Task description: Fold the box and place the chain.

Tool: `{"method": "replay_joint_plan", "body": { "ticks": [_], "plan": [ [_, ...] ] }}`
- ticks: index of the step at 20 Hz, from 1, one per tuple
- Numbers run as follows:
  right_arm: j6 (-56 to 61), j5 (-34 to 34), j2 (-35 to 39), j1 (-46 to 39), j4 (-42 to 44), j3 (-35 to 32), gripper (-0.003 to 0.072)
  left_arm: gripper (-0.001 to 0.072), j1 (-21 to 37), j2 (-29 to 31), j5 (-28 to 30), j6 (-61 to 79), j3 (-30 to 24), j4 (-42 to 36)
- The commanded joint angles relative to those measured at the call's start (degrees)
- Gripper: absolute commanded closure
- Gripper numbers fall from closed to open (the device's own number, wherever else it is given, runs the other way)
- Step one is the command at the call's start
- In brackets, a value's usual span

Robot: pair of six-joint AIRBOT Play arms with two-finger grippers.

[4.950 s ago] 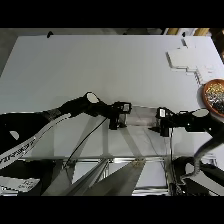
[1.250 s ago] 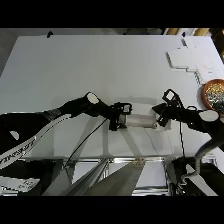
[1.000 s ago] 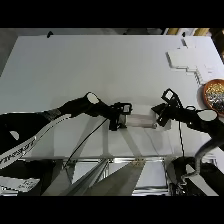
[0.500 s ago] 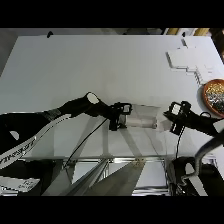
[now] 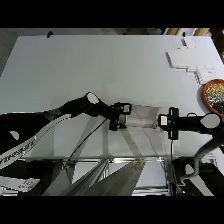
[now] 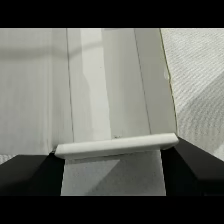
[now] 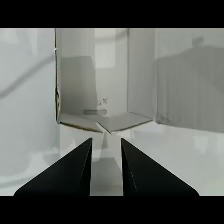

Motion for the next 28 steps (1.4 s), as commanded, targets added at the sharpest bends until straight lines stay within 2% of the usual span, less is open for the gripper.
{"method": "replay_joint_plan", "body": {
  "ticks": [1,11,15,17,20,24,26,28],
  "plan": [
    [-3.4,-0.5,-3.2,0.3,3.1,0.0,0.0513,0.0502,0.0,0.0,0.0,0.0,0.0,0.0],
    [-7.5,-2.5,-9.7,3.1,15.3,0.0,0.0523,0.0502,0.0,0.0,0.0,0.0,0.0,0.0],
    [-3.5,-3.1,-10.3,3.1,12.5,0.0,0.0398,0.0502,0.0,0.0,0.0,0.0,0.0,0.0],
    [-1.2,-1.5,-8.9,1.7,9.1,0.0,0.0398,0.0502,0.0,0.0,0.0,0.0,0.0,0.0],
    [2.8,0.8,-3.0,-0.5,6.9,0.0,0.0401,0.0502,0.0,0.0,0.0,0.0,0.0,0.0],
    [7.0,4.9,6.4,-4.4,7.8,0.0,0.0514,0.0502,0.0,0.0,0.0,0.0,0.0,0.0],
    [12.5,4.7,9.6,-6.6,9.0,0.0,0.0524,0.0502,0.0,0.0,0.0,0.0,0.0,0.0],
    [20.8,3.0,10.9,-9.2,9.3,0.0,0.0646,0.0502,0.0,0.0,0.0,0.0,0.0,0.0]
  ]
}}
